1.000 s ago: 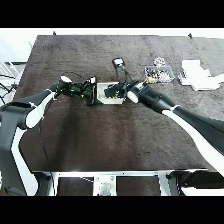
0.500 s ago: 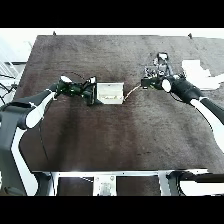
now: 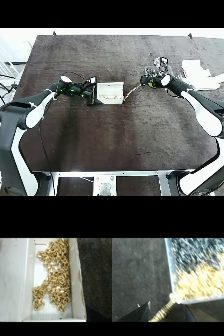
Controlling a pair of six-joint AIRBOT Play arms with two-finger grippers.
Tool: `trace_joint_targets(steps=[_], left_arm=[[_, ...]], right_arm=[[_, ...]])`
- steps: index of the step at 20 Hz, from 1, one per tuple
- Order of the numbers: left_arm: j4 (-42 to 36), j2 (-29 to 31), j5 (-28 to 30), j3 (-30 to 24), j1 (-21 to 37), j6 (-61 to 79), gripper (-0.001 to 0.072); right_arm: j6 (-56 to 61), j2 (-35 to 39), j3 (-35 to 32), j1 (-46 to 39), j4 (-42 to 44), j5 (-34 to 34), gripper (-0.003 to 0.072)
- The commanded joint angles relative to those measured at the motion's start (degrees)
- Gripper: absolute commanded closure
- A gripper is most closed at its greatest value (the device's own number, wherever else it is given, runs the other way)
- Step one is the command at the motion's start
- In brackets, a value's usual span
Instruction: Fold the box and place the chain.
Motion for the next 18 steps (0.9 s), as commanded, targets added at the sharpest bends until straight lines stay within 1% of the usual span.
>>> trace_joint_targets(steps=[1, 2, 3, 4, 5, 7, 10, 13, 15, 18], left_arm=[[0.0, 0.0, 0.1, 0.0, 0.0, 0.0, 0.0245], [0.0, 0.0, 0.1, 0.0, 0.0, 0.0, 0.0246], [0.0, 0.0, 0.1, 0.0, 0.0, 0.0, 0.0246], [0.0, 0.0, 0.2, 0.0, 0.0, 0.0, 0.0245], [0.0, 0.0, 0.1, 0.0, 0.0, 0.0, 0.0246], [0.0, 0.0, 0.1, 0.0, 0.0, 0.0, 0.0246], [0.0, 0.0, 0.1, 0.0, 0.0, 0.0, 0.0245], [0.0, 0.0, 0.1, 0.0, 0.0, 0.0, 0.0245], [0.0, 0.0, 0.1, 0.0, 0.0, 0.0, 0.0245], [0.0, 0.0, 0.1, 0.0, 0.0, 0.0, 0.0245]], right_arm=[[-5.7, -2.6, 3.4, -0.2, 6.1, 0.2, 0.0296], [-5.9, -2.6, 3.5, -0.2, 6.1, 0.3, 0.0404], [-5.9, -2.6, 3.6, -0.2, 6.1, 0.3, 0.0594], [-5.9, -2.4, 3.6, -0.2, 5.9, 0.4, 0.0676], [-5.9, -1.7, 3.6, -0.2, 5.9, 1.0, 0.0676], [-7.2, 1.8, 3.6, 0.2, 5.9, 4.5, 0.0677], [-10.9, 12.3, 3.6, 2.0, 4.2, 10.4, 0.0678], [-10.8, 25.4, 3.6, 6.1, -2.4, 13.4, 0.0679], [-9.0, 32.6, 3.6, 9.9, -7.9, 14.4, 0.0678], [-2.6, 39.4, 3.6, 16.0, -18.0, 14.4, 0.0679]])
